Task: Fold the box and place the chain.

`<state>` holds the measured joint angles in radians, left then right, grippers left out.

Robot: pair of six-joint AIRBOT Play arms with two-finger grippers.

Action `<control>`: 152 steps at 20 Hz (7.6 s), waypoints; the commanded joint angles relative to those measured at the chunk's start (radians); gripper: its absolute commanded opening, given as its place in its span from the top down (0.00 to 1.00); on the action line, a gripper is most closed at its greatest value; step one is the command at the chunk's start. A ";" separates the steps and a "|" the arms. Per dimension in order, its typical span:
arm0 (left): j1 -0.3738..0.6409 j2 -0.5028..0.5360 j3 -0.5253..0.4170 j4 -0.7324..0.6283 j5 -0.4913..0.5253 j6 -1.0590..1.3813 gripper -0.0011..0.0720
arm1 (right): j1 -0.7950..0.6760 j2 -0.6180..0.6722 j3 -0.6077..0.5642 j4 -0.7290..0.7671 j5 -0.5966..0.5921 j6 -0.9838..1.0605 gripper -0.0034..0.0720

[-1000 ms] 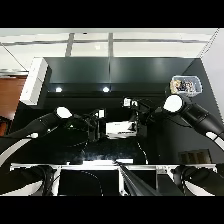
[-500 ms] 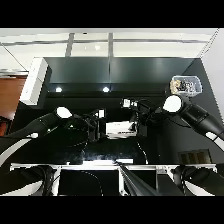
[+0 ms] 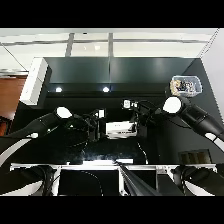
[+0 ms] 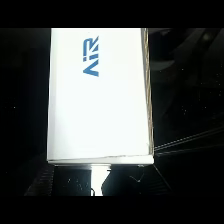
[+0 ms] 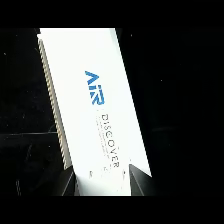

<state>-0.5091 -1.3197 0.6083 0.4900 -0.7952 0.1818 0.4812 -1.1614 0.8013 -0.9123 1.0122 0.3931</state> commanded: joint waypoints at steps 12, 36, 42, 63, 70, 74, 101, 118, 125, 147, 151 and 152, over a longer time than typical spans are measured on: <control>0.000 0.000 -0.001 0.000 0.000 0.000 0.44 | 0.001 0.001 0.000 0.021 0.016 0.041 0.43; 0.000 0.000 -0.001 0.000 0.000 0.000 0.44 | 0.001 -0.001 -0.010 -0.027 0.031 0.085 0.25; 0.000 0.000 -0.001 0.000 0.000 0.000 0.44 | -0.008 0.003 0.000 -0.027 0.074 0.157 0.25; 0.000 0.000 -0.001 0.000 0.000 0.001 0.44 | -0.185 -0.061 -0.117 0.581 0.090 0.539 0.95; 0.000 0.000 -0.001 0.000 0.000 0.000 0.44 | -0.167 -0.181 -0.121 0.476 0.068 0.569 0.95; 0.000 0.000 -0.001 0.000 0.000 0.000 0.44 | -0.167 -0.183 -0.122 0.462 0.043 0.572 0.95; -0.110 0.247 0.056 0.196 -0.015 -0.321 0.01 | -0.739 0.260 -0.053 0.254 0.298 0.598 0.94; -0.268 -0.098 0.313 0.142 0.076 -0.476 0.01 | -0.739 0.260 -0.055 0.241 0.296 0.602 0.94; -0.268 -0.101 0.313 0.158 0.040 -0.482 0.01 | -0.739 0.260 -0.055 0.241 0.294 0.602 0.94; -0.257 -0.039 0.311 0.538 -0.103 -0.801 0.44 | -0.739 0.260 -0.055 0.221 0.293 0.602 0.94; -0.027 0.102 0.228 0.690 -0.321 -1.020 0.44 | -0.739 0.260 -0.055 0.220 0.293 0.602 0.94; 0.040 0.138 0.195 0.731 -0.369 -1.058 0.44 | -0.739 0.260 -0.055 0.219 0.293 0.601 0.94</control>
<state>-0.6212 -1.2758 0.8654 1.0863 -0.9894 -0.7010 -0.2569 -0.9020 0.7467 -0.6899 1.3041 0.9951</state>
